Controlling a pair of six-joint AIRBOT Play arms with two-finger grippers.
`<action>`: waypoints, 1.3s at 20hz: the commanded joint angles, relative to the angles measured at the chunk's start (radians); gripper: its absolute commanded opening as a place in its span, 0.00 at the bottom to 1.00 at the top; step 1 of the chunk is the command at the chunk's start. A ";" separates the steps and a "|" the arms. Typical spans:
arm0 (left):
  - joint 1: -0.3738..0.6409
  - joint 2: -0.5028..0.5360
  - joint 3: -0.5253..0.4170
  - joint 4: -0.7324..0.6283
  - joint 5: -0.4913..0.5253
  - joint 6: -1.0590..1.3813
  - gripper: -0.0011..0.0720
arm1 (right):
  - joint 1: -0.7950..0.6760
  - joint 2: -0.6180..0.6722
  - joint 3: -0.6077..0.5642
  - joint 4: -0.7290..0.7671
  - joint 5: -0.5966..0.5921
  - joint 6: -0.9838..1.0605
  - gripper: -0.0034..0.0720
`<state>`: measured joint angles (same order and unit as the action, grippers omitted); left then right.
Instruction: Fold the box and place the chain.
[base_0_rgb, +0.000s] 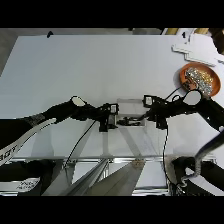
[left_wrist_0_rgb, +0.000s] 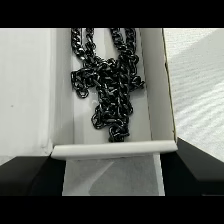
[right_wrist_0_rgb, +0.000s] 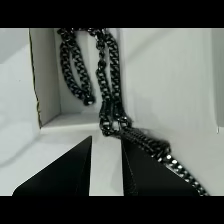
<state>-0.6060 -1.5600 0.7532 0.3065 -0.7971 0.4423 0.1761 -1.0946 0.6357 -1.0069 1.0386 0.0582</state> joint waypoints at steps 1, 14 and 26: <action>0.000 0.000 0.000 0.000 0.000 0.000 0.25 | -0.001 -0.005 0.000 0.020 -0.020 -0.016 0.28; 0.000 0.000 0.000 0.000 0.000 0.000 0.25 | -0.001 -0.005 0.000 0.062 -0.027 -0.015 0.15; 0.000 0.000 0.000 0.000 0.000 0.000 0.25 | -0.001 0.158 0.000 -0.090 0.056 0.155 0.07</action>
<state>-0.6060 -1.5600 0.7532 0.3065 -0.7971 0.4423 0.1757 -0.9966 0.6357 -1.1011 1.0592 0.1791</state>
